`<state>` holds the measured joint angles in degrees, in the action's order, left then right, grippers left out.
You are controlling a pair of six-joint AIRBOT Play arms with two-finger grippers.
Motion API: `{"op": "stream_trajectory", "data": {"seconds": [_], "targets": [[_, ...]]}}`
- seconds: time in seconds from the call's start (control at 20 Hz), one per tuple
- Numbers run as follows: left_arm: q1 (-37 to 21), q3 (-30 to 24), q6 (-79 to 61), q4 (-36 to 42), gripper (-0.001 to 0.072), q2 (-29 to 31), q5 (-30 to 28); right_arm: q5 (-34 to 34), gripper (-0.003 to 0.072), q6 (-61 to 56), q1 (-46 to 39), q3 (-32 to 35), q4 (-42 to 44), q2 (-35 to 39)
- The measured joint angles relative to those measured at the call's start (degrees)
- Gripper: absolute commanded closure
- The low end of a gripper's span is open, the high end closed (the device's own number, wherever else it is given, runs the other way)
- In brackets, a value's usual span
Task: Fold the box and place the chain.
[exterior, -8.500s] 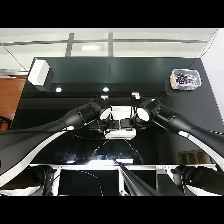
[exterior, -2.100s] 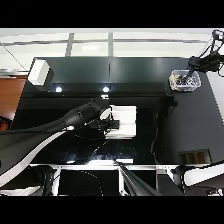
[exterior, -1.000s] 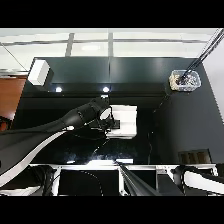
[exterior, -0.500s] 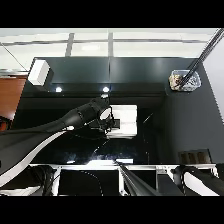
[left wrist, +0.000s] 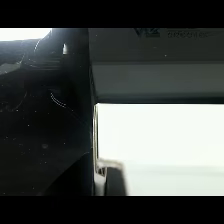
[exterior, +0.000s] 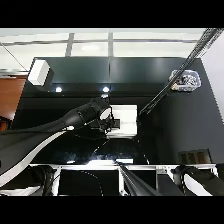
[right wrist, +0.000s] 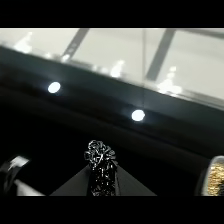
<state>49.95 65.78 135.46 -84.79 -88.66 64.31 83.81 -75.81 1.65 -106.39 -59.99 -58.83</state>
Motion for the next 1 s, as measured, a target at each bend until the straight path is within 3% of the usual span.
{"op": "stream_trajectory", "data": {"seconds": [0.55,1.0], "targets": [[0.0,0.0,0.0,0.0,0.0686,0.0,0.0,7.6,0.0674,1.9,6.8,0.2,8.8,0.2],[0.0,0.0,0.0,0.0,0.0686,0.0,0.0,3.5,0.0673,4.1,7.0,0.2,21.5,0.2]]}}
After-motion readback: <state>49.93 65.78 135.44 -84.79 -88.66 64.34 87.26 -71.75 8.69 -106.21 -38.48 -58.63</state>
